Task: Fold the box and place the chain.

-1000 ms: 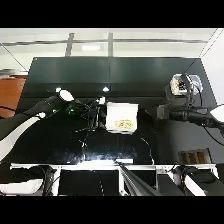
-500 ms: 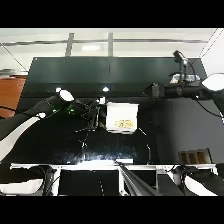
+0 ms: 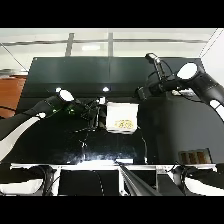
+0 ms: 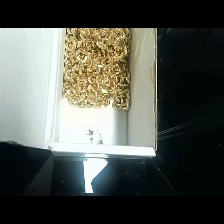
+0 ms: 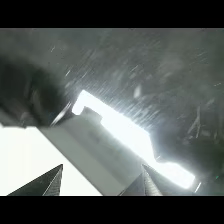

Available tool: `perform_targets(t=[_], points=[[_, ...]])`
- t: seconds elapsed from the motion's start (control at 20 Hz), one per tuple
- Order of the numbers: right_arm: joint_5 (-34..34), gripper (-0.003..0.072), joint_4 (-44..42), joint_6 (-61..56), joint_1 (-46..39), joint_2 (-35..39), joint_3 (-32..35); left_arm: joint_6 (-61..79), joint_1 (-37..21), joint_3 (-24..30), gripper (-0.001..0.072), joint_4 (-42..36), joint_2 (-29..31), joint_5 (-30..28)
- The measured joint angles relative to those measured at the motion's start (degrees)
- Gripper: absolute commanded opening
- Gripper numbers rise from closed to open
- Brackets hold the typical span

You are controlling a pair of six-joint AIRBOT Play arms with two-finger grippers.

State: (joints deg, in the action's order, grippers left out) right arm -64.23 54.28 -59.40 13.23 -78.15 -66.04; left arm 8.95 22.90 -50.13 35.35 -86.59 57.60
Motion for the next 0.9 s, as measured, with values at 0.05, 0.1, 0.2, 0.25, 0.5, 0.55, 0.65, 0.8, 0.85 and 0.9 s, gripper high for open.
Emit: perform_targets(t=[0.05,0.1,0.2,0.25,0.5,0.55,0.65,0.8,0.85,0.9], points=[[-1.92,0.0571,-0.02,0.96,0.15,-0.33,-0.24,0.02,0.0,0.0,0.0459,0.0,0.0,-0.02],[-3.52,0.0571,-0.09,1.84,0.24,-0.55,-0.37,0.02,0.0,0.0,0.0459,0.0,0.0,0.0],[-5.95,0.0571,-0.37,3.48,0.37,-0.81,-0.59,0.02,0.0,0.0,0.0459,0.0,0.0,-0.02],[-6.97,0.0571,-0.46,4.55,0.44,-0.87,-0.66,0.02,0.0,0.0,0.0458,0.0,0.0,-0.02],[-9.64,0.0572,-0.9,11.89,1.92,-1.05,-0.72,0.0,0.0,0.0,0.0459,0.0,0.0,-0.02],[-10.03,0.0571,-0.92,13.62,2.43,-1.05,-0.72,0.0,0.0,0.0,0.0459,0.02,0.0,-0.02],[-10.86,0.0572,-0.46,16.7,3.72,-1.05,-0.72,0.0,0.0,0.0,0.0459,0.02,0.0,-0.02],[-13.35,0.0573,1.62,19.91,5.75,-1.05,-0.72,0.0,0.0,0.0,0.0459,0.02,0.0,-0.02],[-14.1,0.0574,2.21,20.55,6.23,-1.05,-0.72,0.0,0.0,0.0,0.0459,0.0,0.0,-0.02],[-14.75,0.0659,2.8,20.98,6.6,-1.05,-0.72,0.0,0.0,0.0,0.0459,0.02,0.0,-0.02]])
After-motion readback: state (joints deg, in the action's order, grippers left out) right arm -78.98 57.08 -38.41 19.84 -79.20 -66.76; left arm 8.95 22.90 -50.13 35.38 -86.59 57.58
